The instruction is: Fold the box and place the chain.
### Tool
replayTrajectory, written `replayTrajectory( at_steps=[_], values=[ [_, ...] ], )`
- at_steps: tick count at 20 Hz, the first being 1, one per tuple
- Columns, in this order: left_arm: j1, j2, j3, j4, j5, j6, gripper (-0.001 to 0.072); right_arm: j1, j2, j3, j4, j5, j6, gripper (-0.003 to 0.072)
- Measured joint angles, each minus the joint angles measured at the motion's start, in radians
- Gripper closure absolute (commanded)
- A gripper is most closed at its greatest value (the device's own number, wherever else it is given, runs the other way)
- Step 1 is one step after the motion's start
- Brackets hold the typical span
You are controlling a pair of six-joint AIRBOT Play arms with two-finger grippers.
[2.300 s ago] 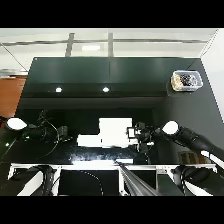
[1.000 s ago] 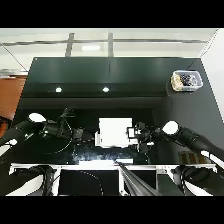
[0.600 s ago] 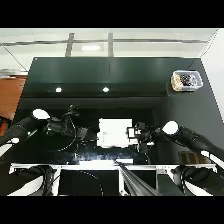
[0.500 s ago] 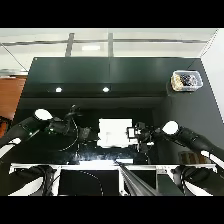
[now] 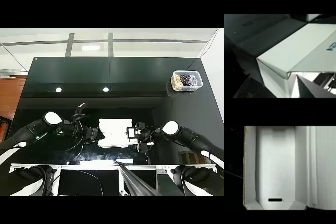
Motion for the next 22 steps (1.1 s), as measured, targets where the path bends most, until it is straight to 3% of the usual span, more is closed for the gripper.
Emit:
replayTrajectory(
  at_steps=[3,6,11,15,22],
  values=[
    [-0.011,0.0,0.003,0.017,0.012,-0.045,0.0036,0.0,0.0,0.0,0.0,0.0,0.0,0.0458],
    [-0.068,0.0,0.037,0.137,0.032,-0.184,0.0036,0.0,0.0,0.0,0.0,0.0,0.0,0.0458],
    [-0.254,0.0,0.172,0.527,0.062,-0.636,0.0036,0.0,0.0,0.0,0.0,0.0,0.0,0.0458],
    [-0.374,-0.003,0.246,0.797,0.0,-0.999,0.0046,0.0,0.0,0.0,0.0,0.0,0.0,0.0458],
    [-0.479,-0.093,0.315,0.923,-0.078,-1.227,0.0165,0.0,0.0,0.0,0.0,0.0,0.0,0.0458]
  ],
)
